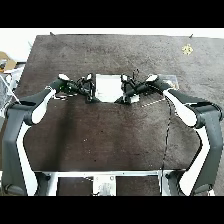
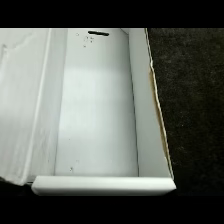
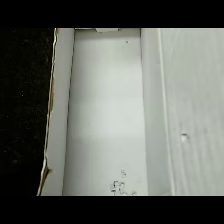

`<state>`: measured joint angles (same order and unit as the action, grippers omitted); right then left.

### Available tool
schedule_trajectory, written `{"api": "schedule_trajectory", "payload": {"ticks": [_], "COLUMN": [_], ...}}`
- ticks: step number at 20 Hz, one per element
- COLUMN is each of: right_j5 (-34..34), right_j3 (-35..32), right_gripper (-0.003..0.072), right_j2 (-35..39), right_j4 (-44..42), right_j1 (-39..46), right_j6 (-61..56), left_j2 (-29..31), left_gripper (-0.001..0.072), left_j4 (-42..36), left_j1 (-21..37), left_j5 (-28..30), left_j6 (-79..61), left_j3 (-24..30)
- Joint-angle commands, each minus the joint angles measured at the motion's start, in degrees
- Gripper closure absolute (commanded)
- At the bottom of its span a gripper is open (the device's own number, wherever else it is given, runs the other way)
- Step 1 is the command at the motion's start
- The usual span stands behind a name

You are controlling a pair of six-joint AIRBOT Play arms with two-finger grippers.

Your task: Fold the box and place the chain.

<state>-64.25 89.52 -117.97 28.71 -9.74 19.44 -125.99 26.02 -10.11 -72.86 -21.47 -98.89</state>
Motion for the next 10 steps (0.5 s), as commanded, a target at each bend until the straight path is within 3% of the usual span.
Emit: {"api": "schedule_trajectory", "payload": {"ticks": [1, 2, 3, 4, 10], "right_j5": [0.0, 0.0, 0.0, 0.0, 0.0], "right_j3": [0.0, 0.0, 0.0, 0.0, 0.0], "right_gripper": [0.0292, 0.0291, 0.0292, 0.0291, 0.0292], "right_j2": [0.0, 0.0, 0.0, 0.0, 0.0], "right_j4": [0.0, 0.0, 0.0, 0.0, 0.0], "right_j1": [0.0, 0.0, 0.0, 0.0, 0.0], "right_j6": [0.0, 0.0, 0.0, 0.0, 0.0], "left_j2": [0.0, 0.0, 0.0, 0.0, 0.0], "left_gripper": [0.0127, 0.0127, 0.0193, 0.0320, 0.0318], "left_j4": [0.6, 0.6, 0.6, 0.6, 0.6], "left_j1": [0.0, 0.0, 0.0, 0.0, 0.0], "left_j5": [1.5, 1.8, 1.9, 1.3, 1.1], "left_j6": [0.2, 0.2, 0.4, 0.0, 0.5], "left_j3": [0.0, 0.0, 0.0, 0.0, 0.0]}}
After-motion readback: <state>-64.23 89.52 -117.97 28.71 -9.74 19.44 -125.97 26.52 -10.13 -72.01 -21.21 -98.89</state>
